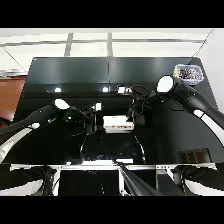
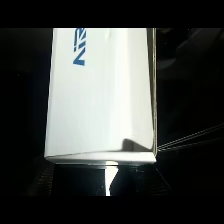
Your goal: Fold the box and place the chain.
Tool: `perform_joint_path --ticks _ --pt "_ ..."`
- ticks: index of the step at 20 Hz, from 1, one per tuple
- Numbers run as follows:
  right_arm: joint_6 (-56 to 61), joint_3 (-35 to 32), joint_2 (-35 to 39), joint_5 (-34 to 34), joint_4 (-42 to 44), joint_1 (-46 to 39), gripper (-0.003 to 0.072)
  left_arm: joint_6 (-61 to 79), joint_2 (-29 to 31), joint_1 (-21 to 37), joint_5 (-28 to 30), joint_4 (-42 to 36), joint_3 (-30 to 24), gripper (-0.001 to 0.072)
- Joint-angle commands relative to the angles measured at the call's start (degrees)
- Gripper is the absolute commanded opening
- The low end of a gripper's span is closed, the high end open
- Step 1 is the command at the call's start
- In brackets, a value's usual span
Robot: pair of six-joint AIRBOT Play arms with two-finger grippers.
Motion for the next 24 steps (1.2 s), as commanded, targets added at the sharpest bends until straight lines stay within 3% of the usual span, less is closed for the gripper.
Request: perform_joint_path --ticks 1,24 --pt "0.00 -0.02 -0.02 0.39 -0.26 0.48 0.0250 -0.04 -0.04 -0.02 -0.07 0.02 0.04 0.0287" --pt "2.38 0.00 0.26 -1.42 -3.32 2.08 0.0242 -0.04 -0.04 -0.02 -0.07 0.02 0.04 0.0287"
